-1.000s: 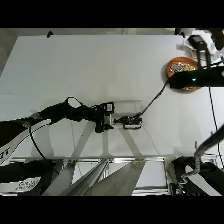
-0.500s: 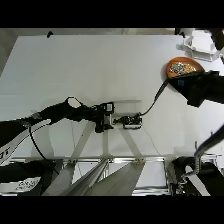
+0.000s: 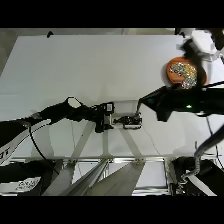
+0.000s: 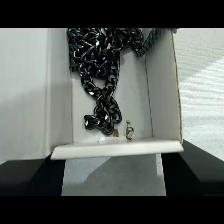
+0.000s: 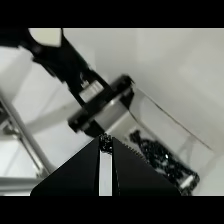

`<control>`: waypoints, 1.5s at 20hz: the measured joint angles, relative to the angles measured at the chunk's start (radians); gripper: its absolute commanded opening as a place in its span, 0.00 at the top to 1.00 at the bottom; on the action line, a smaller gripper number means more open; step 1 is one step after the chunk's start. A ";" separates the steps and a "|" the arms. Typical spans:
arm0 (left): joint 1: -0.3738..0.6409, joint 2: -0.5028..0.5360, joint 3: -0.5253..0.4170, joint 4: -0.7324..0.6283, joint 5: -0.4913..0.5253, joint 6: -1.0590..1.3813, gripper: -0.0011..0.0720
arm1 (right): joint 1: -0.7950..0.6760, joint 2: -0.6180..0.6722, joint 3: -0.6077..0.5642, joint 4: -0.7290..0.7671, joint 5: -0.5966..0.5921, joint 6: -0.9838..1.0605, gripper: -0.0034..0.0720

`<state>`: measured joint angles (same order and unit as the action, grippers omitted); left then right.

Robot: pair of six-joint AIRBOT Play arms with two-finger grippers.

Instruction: Fold the box and place the chain.

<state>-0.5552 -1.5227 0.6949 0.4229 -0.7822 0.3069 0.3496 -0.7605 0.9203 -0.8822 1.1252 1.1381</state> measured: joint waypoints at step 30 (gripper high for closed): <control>0.000 0.000 0.000 0.000 0.000 0.000 0.55 | -0.109 -0.097 -0.343 -0.362 -0.022 -0.557 0.56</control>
<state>-0.5552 -1.5227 0.6949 0.4229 -0.7826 0.3069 0.2401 -0.8570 0.5777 -1.2442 1.1030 0.5816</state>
